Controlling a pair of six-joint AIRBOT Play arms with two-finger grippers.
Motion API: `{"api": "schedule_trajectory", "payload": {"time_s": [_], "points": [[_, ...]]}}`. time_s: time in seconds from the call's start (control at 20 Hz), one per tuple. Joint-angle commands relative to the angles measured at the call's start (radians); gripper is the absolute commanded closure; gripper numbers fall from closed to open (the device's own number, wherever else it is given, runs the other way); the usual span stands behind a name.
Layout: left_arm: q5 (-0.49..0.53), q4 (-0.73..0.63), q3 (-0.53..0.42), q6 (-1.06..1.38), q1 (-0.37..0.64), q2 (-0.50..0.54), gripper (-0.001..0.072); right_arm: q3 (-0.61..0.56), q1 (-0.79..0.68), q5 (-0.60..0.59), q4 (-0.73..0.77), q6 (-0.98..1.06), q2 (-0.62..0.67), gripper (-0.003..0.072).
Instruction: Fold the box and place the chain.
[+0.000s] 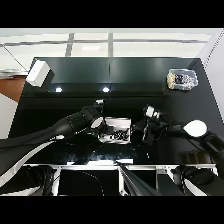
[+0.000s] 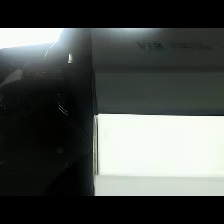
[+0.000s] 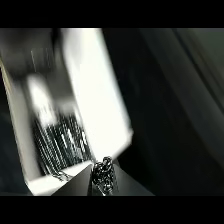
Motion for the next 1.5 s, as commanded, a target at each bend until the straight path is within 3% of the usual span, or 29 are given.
{"api": "schedule_trajectory", "payload": {"time_s": [0.0,0.15,0.45,0.5,0.55,0.6,0.65,0.8,0.95,1.0,1.05,1.1,1.15,1.3,1.45], "points": [[-0.001,0.000,0.000,0.000,-0.001,0.000,0.0679,0.132,-0.013,0.157,0.085,0.198,0.043,0.0658],[-0.001,0.000,0.000,0.000,-0.001,0.000,0.0679,0.168,-0.013,0.166,0.215,0.204,0.042,0.0658],[-0.001,0.000,0.000,0.000,-0.001,0.000,0.0679,0.149,0.040,0.173,0.120,0.350,0.001,0.0656],[0.000,0.000,0.000,0.000,-0.001,0.000,0.0679,0.147,0.043,0.182,0.107,0.356,0.000,0.0577],[-0.001,0.000,0.000,0.000,0.000,0.000,0.0680,0.147,0.043,0.184,0.088,0.373,0.000,0.0265],[-0.001,0.000,0.000,0.000,0.000,0.000,0.0679,0.150,0.034,0.184,0.055,0.406,0.002,0.0185],[-0.006,0.000,0.002,0.000,0.000,0.000,0.0680,0.157,0.016,0.193,0.021,0.420,0.006,0.0217],[-0.040,0.043,0.033,-0.024,0.001,0.000,0.0680,0.188,-0.105,0.234,-0.016,0.433,0.037,0.0216],[-0.014,0.067,0.059,-0.100,0.001,0.000,0.0675,0.195,-0.219,0.240,-0.005,0.439,0.060,0.0216],[-0.009,0.062,0.066,-0.100,0.001,0.000,0.0643,0.195,-0.238,0.250,-0.006,0.446,0.060,0.0216],[-0.013,0.055,0.077,-0.100,0.000,0.000,0.0494,0.195,-0.249,0.258,-0.008,0.446,0.060,0.0217],[-0.025,0.056,0.095,-0.089,0.000,0.003,0.0291,0.195,-0.252,0.261,-0.010,0.446,0.060,0.0216],[-0.037,0.056,0.113,-0.060,0.000,0.013,0.0216,0.195,-0.251,0.261,-0.010,0.446,0.060,0.0217],[-0.073,0.056,0.140,0.087,0.000,0.087,0.0216,0.195,-0.251,0.261,-0.010,0.446,0.060,0.0217],[-0.201,0.089,0.117,0.343,0.013,0.209,0.0219,0.195,-0.251,0.260,-0.012,0.446,0.060,0.0217]]}}
